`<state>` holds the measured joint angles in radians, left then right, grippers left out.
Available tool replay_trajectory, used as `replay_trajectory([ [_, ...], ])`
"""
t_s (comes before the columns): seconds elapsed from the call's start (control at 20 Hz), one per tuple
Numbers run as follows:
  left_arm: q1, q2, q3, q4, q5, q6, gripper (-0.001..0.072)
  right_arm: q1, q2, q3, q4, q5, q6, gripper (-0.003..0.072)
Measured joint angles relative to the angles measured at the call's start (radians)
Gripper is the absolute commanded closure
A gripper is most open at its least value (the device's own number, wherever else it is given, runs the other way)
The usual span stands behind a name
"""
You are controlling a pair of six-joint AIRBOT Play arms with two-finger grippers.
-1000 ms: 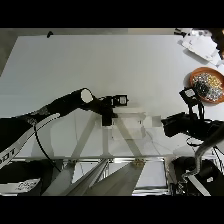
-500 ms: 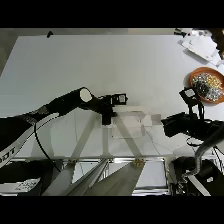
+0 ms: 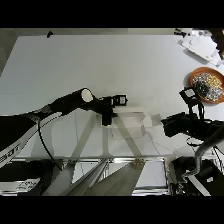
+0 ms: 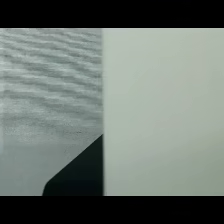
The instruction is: Fold the box and place the chain.
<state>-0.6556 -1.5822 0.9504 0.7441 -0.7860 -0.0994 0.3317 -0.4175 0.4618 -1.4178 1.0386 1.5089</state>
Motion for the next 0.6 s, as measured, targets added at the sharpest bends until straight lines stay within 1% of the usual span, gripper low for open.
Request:
replay_trajectory([
  [0.6, 0.0, -0.003, 0.0, 0.005, 0.0, 0.002, 0.0698, 0.0, 0.0, 0.0, 0.0, 0.0, 0.0, 0.0373],
])
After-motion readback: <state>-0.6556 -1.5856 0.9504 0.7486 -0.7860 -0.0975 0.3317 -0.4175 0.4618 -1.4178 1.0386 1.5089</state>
